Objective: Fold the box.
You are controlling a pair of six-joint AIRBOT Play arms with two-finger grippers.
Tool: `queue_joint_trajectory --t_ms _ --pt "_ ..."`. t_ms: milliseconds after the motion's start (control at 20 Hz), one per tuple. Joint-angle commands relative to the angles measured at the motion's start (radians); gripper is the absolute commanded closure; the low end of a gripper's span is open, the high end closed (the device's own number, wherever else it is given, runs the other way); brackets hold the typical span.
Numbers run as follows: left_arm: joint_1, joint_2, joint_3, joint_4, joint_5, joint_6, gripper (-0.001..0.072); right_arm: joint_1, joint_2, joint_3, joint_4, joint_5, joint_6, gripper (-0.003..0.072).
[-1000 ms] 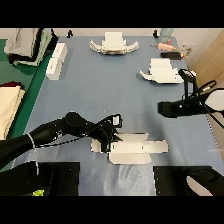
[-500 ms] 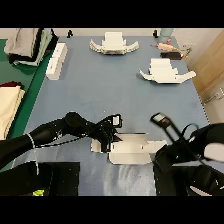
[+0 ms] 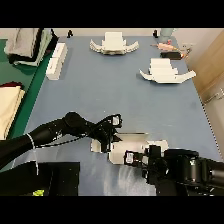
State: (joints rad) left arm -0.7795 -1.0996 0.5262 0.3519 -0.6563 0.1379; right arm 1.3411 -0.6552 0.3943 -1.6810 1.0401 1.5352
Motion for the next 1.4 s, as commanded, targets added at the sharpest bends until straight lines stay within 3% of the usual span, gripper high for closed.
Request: queue_joint_trajectory --t_ms 0,200,400,600,1000,1100,1350 --pt "0.000 0.000 0.001 0.000 0.000 0.000 0.0694 0.024 -0.109 -0.009 -0.068 -0.085 0.003 0.0107" --pt "0.000 0.000 0.001 0.000 0.000 0.000 0.0694 0.024 -0.167 -0.005 -0.168 -0.127 0.259 0.0109" --pt "0.000 0.000 0.001 0.000 -0.001 0.000 0.0694 0.024 -0.103 0.016 -0.213 -0.089 0.491 0.0109" --pt "0.000 0.000 0.001 0.000 0.000 0.000 0.0694 0.023 -0.024 0.017 -0.350 -0.011 0.650 0.0109" --pt "0.000 0.000 0.001 0.000 0.000 0.000 0.0694 0.023 0.002 0.018 -0.372 0.034 0.663 0.0105" --pt "0.000 0.000 0.001 0.000 0.000 0.000 0.0694 0.023 0.002 0.018 -0.383 0.043 0.622 -0.0029" --pt "0.000 0.000 0.001 0.000 0.000 0.000 0.0694 -0.020 0.011 0.013 -0.369 0.029 0.473 -0.0030"
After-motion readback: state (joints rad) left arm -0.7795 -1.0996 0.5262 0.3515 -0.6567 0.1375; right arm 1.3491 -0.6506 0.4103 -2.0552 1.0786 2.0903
